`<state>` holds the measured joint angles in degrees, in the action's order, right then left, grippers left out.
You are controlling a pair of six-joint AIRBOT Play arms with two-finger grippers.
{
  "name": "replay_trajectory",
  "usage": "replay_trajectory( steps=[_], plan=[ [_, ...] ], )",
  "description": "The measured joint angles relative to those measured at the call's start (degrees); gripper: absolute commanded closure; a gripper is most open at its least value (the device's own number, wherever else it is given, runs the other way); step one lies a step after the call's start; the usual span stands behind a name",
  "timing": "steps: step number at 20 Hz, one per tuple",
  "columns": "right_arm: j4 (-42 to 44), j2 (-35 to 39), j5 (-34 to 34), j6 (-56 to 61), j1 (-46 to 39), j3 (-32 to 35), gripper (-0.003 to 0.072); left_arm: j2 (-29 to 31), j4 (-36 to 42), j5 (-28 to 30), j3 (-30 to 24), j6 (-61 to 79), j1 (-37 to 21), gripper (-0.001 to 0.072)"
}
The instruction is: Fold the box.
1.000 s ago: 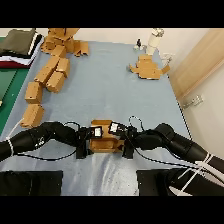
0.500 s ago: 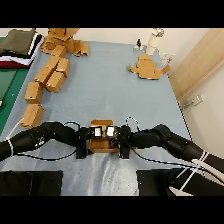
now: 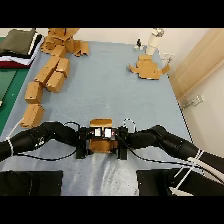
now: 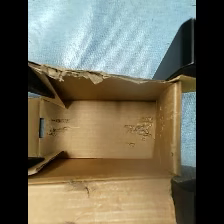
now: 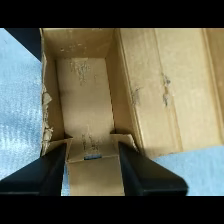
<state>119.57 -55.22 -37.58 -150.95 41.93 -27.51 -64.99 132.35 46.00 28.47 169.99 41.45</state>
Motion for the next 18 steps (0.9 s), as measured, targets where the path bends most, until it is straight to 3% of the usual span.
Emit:
replay_trajectory(
  steps=[3, 4, 5, 6, 12, 15, 18],
  plan=[
    [0.0, -0.1, 0.0, 0.1, 0.0, 0.0, 0.0159, 0.0, 0.0, 0.0, 0.0, 0.0, 0.0, 0.0243],
    [-0.2, 0.0, -0.4, 1.5, 0.0, -0.1, 0.032, 0.0, 0.0, 0.0, 0.0, 0.0, 0.0, 0.0243],
    [-1.1, 0.0, -1.4, 4.2, 0.0, -0.3, 0.0547, 0.0, 0.0, 0.0, 0.0, 0.0, 0.0, 0.0243],
    [-3.0, 0.3, -3.8, 8.9, 0.0, -0.9, 0.0683, 0.0, 0.0, 0.0, 0.0, 0.0, 0.0, 0.0243],
    [-20.5, 6.2, -21.4, 47.6, -0.2, -5.8, 0.0683, 0.0, 0.1, 0.0, 0.0, -0.1, 0.0, 0.0243],
    [-30.2, 10.6, -26.8, 65.7, -1.7, -6.8, 0.0683, 0.0, 0.1, 0.1, 0.1, -0.1, 0.0, 0.0243],
    [-35.5, 12.9, -29.6, 76.4, -6.5, -7.1, 0.0683, 0.0, 0.1, 0.0, 0.1, -0.1, 0.0, 0.0243]
  ],
)
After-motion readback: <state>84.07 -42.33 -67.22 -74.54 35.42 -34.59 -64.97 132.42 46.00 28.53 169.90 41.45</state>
